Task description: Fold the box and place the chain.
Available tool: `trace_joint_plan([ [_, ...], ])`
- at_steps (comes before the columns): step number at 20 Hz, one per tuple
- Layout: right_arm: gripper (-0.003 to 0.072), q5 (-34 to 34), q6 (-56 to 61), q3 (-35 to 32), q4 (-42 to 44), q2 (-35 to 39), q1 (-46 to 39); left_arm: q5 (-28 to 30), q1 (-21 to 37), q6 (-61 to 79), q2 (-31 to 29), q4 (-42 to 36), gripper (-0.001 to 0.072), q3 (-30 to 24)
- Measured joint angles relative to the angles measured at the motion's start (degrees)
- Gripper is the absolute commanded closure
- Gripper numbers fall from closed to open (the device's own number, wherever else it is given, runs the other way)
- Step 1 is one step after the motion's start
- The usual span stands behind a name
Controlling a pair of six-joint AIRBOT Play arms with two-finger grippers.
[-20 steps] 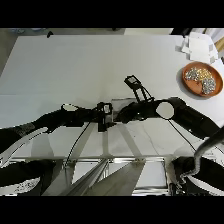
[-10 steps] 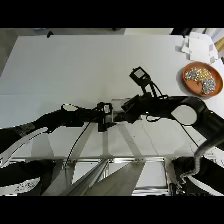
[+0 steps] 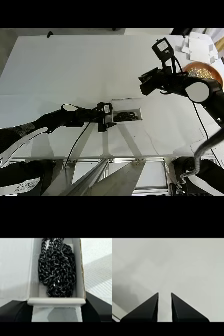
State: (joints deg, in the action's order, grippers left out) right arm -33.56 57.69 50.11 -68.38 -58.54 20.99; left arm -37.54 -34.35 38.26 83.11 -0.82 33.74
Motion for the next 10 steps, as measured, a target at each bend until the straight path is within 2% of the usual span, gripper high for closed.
trace_joint_plan([
  [4, 0.0528, -4.81, -12.37, 0.26, 2.62, -5.03, -1.86, 0.0, 0.0, 0.0, 0.0, 0.02, 0.05, 0.0],
  [10, 0.0528, -13.0, -28.87, 0.35, 12.79, -8.66, -2.45, 0.0, 0.0, 0.0, 0.0, 0.02, 0.05, 0.0],
])
